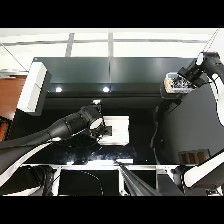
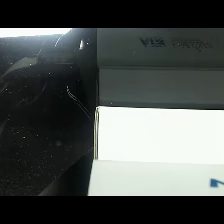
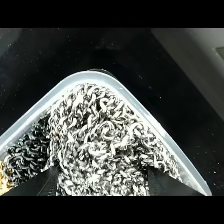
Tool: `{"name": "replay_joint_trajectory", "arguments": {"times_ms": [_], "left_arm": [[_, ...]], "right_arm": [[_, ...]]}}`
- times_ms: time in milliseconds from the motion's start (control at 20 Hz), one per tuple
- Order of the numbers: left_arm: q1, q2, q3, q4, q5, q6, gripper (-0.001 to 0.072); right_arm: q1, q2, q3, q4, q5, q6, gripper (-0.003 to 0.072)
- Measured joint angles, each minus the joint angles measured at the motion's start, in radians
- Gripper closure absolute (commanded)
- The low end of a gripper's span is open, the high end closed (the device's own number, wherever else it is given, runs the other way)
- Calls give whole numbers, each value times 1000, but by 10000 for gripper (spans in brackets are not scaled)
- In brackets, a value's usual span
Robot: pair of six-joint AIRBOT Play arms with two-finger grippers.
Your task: Fold the box and place the chain.
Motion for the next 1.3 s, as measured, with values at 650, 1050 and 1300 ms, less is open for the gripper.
{"name": "replay_joint_trajectory", "arguments": {"times_ms": [650, 1050, 1300], "left_arm": [[0, 0, 0, -1, 0, 0, 685], [0, 0, 0, -1, 0, 0, 685], [0, 0, 0, -1, 0, 0, 685]], "right_arm": [[-21, 175, 3, -9, 66, -263, 683], [-23, 482, 118, 66, 28, -486, 683], [-22, 594, 227, 272, 130, -633, 683]]}}
